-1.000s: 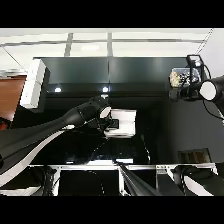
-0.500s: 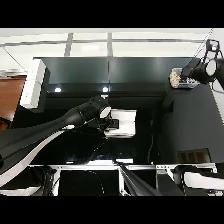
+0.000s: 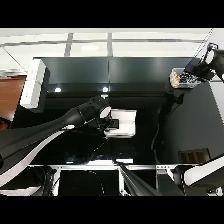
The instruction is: Fold the box and place the chain.
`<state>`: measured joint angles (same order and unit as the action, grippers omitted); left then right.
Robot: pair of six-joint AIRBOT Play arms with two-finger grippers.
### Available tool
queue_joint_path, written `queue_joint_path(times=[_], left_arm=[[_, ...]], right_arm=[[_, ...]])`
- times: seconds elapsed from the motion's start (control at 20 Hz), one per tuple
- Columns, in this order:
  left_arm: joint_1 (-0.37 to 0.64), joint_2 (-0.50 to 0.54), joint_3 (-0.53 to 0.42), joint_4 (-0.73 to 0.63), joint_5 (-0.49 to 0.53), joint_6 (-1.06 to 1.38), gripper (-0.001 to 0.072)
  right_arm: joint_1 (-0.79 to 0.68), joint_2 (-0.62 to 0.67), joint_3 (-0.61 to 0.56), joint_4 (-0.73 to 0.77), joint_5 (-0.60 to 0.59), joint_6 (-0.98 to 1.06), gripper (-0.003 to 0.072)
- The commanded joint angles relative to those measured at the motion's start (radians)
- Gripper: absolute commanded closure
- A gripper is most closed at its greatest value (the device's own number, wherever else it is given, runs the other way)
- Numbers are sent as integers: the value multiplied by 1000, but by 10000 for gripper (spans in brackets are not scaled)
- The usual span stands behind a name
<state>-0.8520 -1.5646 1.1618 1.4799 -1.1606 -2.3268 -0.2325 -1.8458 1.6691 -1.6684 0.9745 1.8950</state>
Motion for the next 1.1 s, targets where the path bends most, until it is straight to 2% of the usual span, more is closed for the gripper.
queue_joint_path(times=[0.0,0.1,0.15,0.2,0.25,0.35,0.4,0.55,0.65,0.85,1.05], left_arm=[[1,0,1,0,0,0,681],[1,0,1,0,0,0,681],[1,0,1,-1,-2,0,681],[0,0,1,-4,-3,0,681],[0,0,1,-4,-3,0,681],[0,0,1,-4,-3,0,681],[1,0,1,-4,-3,0,681],[0,0,1,-4,-3,0,681],[0,0,1,-4,-3,0,681],[1,0,1,-4,-3,0,681],[1,0,1,-4,-3,0,681]], right_arm=[[-11,-55,26,-29,-42,56,90],[-11,-70,26,-39,-62,66,91],[-10,-78,26,-45,-63,66,149],[-10,-86,26,-44,-62,65,149],[-10,-92,26,-45,-60,65,203],[-10,-92,26,-45,-62,65,589],[-10,-87,26,-45,-58,64,669],[-11,-35,26,-55,-41,24,673],[-11,33,26,-55,-26,-78,675],[-11,236,26,-16,18,-259,677],[-4,470,26,145,6,-396,678]])
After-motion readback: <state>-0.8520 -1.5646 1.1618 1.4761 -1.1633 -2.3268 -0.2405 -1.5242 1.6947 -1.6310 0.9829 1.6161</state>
